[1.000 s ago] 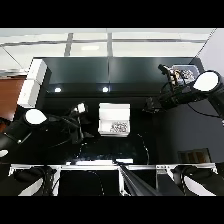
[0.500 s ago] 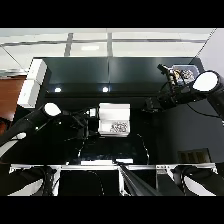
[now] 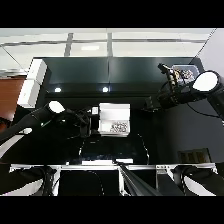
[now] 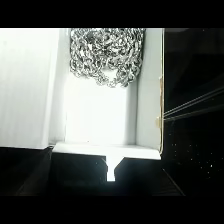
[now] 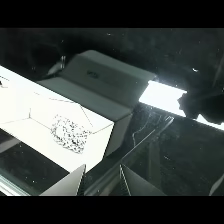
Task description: Fold the box and place the chain.
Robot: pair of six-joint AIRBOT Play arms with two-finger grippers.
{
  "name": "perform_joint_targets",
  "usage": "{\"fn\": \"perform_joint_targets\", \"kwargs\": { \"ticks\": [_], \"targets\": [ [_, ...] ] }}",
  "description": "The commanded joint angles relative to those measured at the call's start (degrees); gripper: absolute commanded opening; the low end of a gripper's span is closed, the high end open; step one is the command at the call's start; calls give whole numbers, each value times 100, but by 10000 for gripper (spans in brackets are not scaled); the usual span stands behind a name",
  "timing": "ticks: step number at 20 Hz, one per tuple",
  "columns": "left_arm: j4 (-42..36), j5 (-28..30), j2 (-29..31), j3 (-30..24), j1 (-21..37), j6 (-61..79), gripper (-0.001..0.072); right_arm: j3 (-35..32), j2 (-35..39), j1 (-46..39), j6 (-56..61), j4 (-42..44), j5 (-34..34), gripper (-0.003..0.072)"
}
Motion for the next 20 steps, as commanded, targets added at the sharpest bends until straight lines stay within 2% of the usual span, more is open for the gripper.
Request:
{"fn": "perform_joint_targets", "kwargs": {
  "ticks": [1, 6, 9, 13, 14, 15, 16, 17, 18, 20],
  "targets": [
    [-138, 74, -31, 9, -24, 133, 714, -4, 2, 7, 0, 0, -92, 255],
    [-179, 61, -37, 9, -24, 393, 712, -4, -4, 4, -4, -9, -350, 255],
    [-195, 52, -50, 9, -68, 393, 712, -4, -7, 4, 0, -319, -931, 254],
    [-245, 50, -85, 9, -221, 389, 689, -4, -151, 7, 111, -328, -1794, 255],
    [-247, 57, -98, 9, -238, 382, 669, -4, -212, 7, 111, -319, -1886, 254],
    [-245, 55, -101, 9, -240, 378, 529, -4, -293, 7, 111, -321, -1932, 256],
    [-240, 50, -98, 9, -232, 378, 390, -4, -374, 7, 111, -321, -1963, 292],
    [-243, 52, -98, 9, -227, 378, 373, -4, -450, 7, 111, -291, -1993, 504],
    [-243, 55, -98, 9, -227, 378, 369, -4, -538, 7, 109, -162, -2061, 608],
    [-243, 63, -98, 9, -227, 378, 369, -4, -785, 33, 103, 302, -2232, 608]
  ]
}}
